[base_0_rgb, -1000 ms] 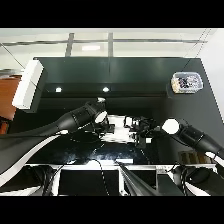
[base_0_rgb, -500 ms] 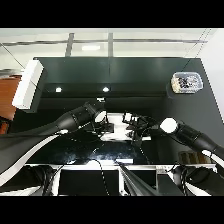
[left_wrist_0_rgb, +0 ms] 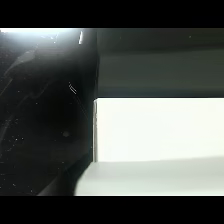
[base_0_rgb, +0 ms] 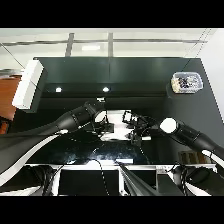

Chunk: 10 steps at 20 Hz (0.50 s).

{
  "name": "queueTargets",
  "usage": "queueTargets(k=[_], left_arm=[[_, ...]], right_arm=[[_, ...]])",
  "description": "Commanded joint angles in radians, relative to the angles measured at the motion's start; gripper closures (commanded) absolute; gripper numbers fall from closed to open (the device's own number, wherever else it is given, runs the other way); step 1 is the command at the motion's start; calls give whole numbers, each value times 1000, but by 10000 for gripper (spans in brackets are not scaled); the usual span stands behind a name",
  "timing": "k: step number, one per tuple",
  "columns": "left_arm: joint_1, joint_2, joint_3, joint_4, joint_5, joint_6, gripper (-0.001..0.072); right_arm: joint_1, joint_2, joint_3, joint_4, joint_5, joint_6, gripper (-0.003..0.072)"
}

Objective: Fold the box and place the chain.

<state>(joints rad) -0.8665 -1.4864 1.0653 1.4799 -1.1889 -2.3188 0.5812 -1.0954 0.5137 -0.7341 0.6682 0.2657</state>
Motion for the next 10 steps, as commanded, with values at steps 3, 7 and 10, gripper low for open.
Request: queueTargets(k=[3, 7, 10], left_arm=[[0, 0, 0, 0, -1, 1, 683], [0, 0, 0, 6, 4, 0, 684], [0, 0, 0, 14, 1, 1, 684]], right_arm=[[-45, 29, 20, -34, 47, 128, 668], [-260, 113, 109, -237, 365, 711, 669], [-502, 160, 114, -345, 491, 955, 669]])
